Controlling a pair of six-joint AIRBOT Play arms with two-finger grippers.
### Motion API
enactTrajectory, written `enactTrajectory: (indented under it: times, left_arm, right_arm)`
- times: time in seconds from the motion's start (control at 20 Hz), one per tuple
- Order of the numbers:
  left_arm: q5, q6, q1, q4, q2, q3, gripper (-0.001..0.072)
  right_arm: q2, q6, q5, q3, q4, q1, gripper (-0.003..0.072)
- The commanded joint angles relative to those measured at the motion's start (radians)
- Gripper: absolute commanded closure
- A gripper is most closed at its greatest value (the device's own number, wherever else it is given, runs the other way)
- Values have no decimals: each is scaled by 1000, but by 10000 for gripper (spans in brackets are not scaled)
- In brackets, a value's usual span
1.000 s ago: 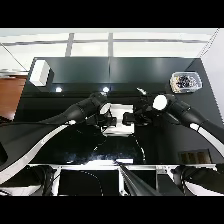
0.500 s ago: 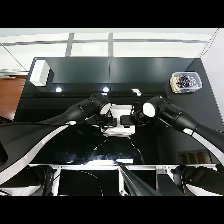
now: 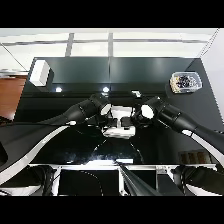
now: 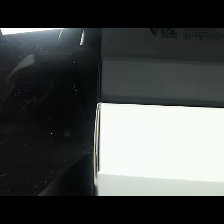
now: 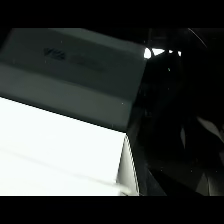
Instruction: Fold the box and place the chain.
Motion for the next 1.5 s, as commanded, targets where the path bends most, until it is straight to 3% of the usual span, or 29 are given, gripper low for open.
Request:
enactTrajectory:
  times: [0.0, 0.25, 0.7, 0.75, 0.8, 1.1, 1.45]
  left_arm:
    - [0, -2, 1, 4, 0, 0, 684]
    - [0, -2, 1, 4, 0, 0, 684]
    - [-2, -2, 1, 4, 0, 0, 685]
    - [-2, -2, 1, 4, 0, 0, 684]
    - [-2, -2, 1, 4, 0, 0, 685]
    - [-1, -2, 1, 4, 0, 0, 684]
    - [1, -2, 1, 4, 0, 0, 685]
  right_arm:
    - [1, -34, 16, 1, 67, -25, 80]
    - [13, -147, 43, 1, 207, -108, 81]
    - [18, -172, 71, 0, 218, -144, 81]
    - [11, -158, 68, 0, 217, -144, 102]
    - [2, -154, 68, 0, 217, -142, 186]
    - [-29, 18, 11, 0, 59, -58, 193]
    - [-36, 72, 45, 19, 44, -36, 193]
